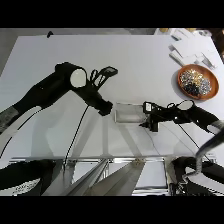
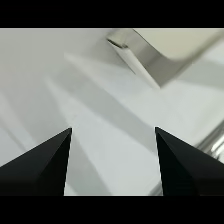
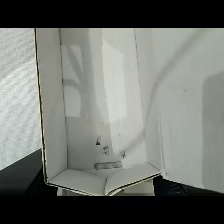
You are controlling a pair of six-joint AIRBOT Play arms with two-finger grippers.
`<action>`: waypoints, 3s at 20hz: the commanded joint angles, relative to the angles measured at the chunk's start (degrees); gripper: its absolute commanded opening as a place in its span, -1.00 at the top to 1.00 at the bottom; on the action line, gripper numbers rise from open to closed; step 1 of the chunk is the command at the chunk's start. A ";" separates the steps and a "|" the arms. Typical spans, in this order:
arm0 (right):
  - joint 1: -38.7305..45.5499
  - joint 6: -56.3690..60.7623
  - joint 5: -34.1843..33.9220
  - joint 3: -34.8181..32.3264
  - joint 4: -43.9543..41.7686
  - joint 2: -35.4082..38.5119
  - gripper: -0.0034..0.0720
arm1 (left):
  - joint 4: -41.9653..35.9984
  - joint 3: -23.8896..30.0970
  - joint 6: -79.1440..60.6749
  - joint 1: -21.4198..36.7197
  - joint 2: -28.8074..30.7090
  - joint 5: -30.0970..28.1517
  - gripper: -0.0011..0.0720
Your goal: Fold the box and place the chain.
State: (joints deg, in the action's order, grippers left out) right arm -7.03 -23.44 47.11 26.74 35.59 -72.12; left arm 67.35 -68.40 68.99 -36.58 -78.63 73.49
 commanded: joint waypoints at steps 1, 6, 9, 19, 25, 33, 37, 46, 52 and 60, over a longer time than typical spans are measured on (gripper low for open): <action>0.00 0.04 0.04 0.02 -0.02 0.04 0.07 | -15.74 10.54 -55.08 4.59 2.08 -5.14 -0.60; 0.00 0.04 0.04 0.02 -0.02 0.04 0.07 | -31.39 22.29 -87.32 6.32 -2.75 -21.62 -0.66; 0.00 0.04 0.02 0.02 -0.02 0.04 0.07 | -40.72 22.29 -95.91 6.12 -6.45 -23.41 -0.94; 0.00 0.04 0.02 0.02 -0.02 0.04 0.07 | -44.87 22.29 -100.00 5.99 -10.95 -25.05 -0.96; 0.00 0.04 0.02 0.02 -0.02 0.04 0.07 | -48.33 22.29 -100.10 3.74 -12.70 -25.38 -0.96; 0.00 0.04 0.02 0.02 -0.02 0.04 0.07 | -50.03 22.25 -100.72 2.62 -12.79 -27.26 -0.93; 0.00 0.04 0.02 0.02 -0.02 0.04 0.07 | -50.16 22.25 -100.69 2.27 -12.79 -27.91 -0.44; 0.00 0.04 0.02 0.02 -0.02 0.04 0.07 | -50.14 22.27 -100.52 2.25 -12.79 -27.78 0.56; 0.00 0.04 0.02 0.02 -0.02 0.04 0.07 | -50.14 22.27 -100.52 2.25 -12.79 -27.74 0.56; -0.04 1.03 0.44 0.02 1.31 0.09 -0.54 | -50.14 22.27 -100.52 2.25 -12.76 -27.74 0.56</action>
State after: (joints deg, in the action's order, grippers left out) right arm -7.03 -23.11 47.05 26.76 35.88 -72.07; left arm 17.19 -46.13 -31.59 -34.28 -91.37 45.69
